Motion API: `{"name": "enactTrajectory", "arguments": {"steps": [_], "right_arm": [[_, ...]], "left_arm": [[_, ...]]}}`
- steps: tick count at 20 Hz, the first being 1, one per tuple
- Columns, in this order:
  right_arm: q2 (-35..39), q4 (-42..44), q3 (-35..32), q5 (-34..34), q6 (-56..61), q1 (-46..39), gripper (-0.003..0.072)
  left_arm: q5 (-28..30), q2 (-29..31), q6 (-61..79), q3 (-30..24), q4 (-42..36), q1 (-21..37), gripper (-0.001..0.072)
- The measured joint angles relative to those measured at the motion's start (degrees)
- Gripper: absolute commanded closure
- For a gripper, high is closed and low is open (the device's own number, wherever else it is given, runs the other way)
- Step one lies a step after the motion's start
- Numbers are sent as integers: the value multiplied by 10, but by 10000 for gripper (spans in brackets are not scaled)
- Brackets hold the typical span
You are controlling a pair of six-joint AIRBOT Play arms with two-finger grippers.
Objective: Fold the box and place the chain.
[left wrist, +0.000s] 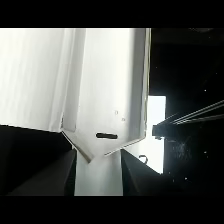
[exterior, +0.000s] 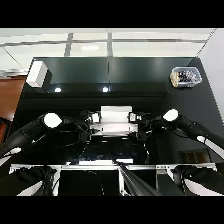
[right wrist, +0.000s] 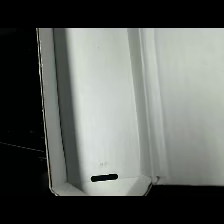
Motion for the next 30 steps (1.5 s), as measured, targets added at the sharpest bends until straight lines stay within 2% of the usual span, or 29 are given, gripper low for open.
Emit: {"name": "enactTrajectory", "arguments": {"steps": [5,17,22,23,24,25,26,27,28,30], "right_arm": [[0,-1,0,0,0,0,486],[0,0,0,0,0,0,486],[0,0,0,0,0,0,485],[0,0,0,0,0,0,486],[0,0,0,0,0,0,486],[0,1,0,0,0,0,485],[0,2,0,1,0,0,485],[0,1,0,0,0,0,485],[0,2,0,1,0,0,486],[0,0,0,1,-1,0,485]], "left_arm": [[3,-9,0,0,-26,-6,485],[36,-67,4,0,-157,-26,484],[36,-83,4,0,-181,-27,488],[36,-84,4,0,-183,-27,550],[36,-85,4,0,-184,-27,651],[36,-86,5,0,-184,-27,657],[35,-86,9,0,-186,-27,561],[33,-87,11,0,-186,-27,389],[32,-87,15,0,-187,-28,336],[32,-87,21,0,-187,-29,338]]}}
